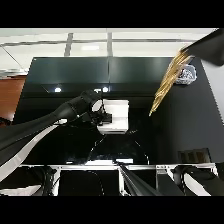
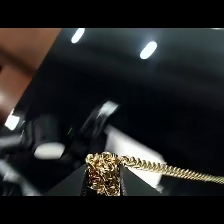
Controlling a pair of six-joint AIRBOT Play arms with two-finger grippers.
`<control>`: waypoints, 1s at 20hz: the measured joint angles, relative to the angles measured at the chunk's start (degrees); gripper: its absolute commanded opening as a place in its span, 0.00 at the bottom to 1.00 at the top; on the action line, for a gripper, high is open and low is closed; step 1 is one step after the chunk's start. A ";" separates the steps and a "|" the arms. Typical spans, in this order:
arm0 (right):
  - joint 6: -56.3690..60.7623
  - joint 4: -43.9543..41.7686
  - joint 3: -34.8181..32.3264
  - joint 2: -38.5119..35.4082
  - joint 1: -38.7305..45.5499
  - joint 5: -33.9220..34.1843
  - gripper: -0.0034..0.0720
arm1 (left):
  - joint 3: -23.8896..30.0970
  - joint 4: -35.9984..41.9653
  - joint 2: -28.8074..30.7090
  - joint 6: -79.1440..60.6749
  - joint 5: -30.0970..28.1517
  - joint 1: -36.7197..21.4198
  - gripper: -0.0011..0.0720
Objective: Fold the box and place the chain.
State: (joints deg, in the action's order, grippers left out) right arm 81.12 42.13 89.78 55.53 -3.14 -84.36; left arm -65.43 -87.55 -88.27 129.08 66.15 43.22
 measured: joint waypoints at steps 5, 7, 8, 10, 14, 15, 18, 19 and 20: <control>-0.13 -2.43 -12.98 0.50 -11.87 10.97 0.07 | 0.00 0.00 0.02 0.00 0.02 0.00 0.05; -0.13 -2.91 -17.49 1.03 -15.15 15.50 0.07 | 0.00 0.00 0.02 0.02 0.04 0.00 0.06; -0.13 -2.78 -19.87 1.38 -16.48 17.64 0.07 | 0.00 0.00 0.00 0.00 0.04 0.00 0.06; 0.33 -2.12 -24.90 2.21 -18.32 21.49 0.07 | 0.00 0.00 0.02 0.02 0.04 0.00 0.06; 1.42 -1.62 -34.88 4.39 -20.41 28.46 0.07 | 0.00 0.00 0.00 0.00 0.04 0.00 0.06; 1.68 -1.64 -36.98 4.94 -20.94 29.94 0.07 | 0.00 0.00 0.02 0.00 0.07 0.00 0.06; 2.12 -1.62 -41.03 6.32 -22.56 33.20 0.10 | 0.00 0.00 0.02 0.02 0.09 0.00 0.06; 2.27 -1.64 -41.83 6.60 -23.12 34.10 0.40 | 0.00 0.00 0.02 0.02 0.11 0.00 0.06; 2.40 -1.64 -42.34 6.84 -23.50 35.08 0.48 | 0.00 0.00 0.00 0.02 0.09 0.00 0.06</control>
State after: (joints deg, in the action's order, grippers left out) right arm 83.53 40.49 47.44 62.37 -26.63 -49.28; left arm -65.43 -87.55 -88.27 129.10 66.24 43.22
